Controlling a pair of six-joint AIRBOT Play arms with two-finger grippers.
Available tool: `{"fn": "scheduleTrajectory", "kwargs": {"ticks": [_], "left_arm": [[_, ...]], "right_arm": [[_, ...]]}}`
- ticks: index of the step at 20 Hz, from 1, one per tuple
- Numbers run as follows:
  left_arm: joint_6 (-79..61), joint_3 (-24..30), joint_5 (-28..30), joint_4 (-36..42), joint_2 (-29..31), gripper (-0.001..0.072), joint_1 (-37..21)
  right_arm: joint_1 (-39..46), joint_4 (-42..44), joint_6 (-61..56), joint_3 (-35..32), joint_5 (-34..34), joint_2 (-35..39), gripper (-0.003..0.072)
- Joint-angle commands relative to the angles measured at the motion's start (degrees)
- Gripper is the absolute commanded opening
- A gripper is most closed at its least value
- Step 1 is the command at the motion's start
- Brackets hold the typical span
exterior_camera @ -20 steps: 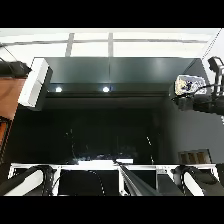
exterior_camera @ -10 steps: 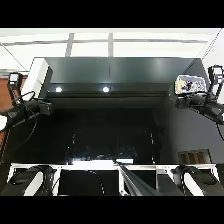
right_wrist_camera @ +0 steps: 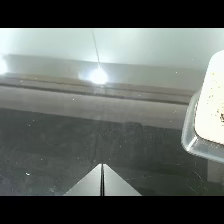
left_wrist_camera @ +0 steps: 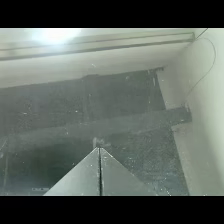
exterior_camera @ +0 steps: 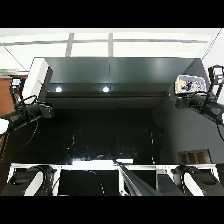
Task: Fold the box and place the chain.
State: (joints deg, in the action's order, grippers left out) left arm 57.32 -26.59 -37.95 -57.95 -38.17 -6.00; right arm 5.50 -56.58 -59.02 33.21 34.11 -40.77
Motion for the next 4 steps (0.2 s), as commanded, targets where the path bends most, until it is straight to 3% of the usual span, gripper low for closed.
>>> {"fn": "scheduleTrajectory", "kwargs": {"ticks": [1, 4], "left_arm": [[-0.04, 0.07, 0.02, 0.0, 0.07, 0.0029, 0.04], [-0.04, 0.07, 0.0, 0.0, 0.07, 0.0029, 0.04]], "right_arm": [[-0.02, -0.02, -0.07, -0.02, -0.07, 0.02, 0.0014], [-0.02, -0.02, -0.07, -0.02, -0.07, 0.02, 0.0014]]}}
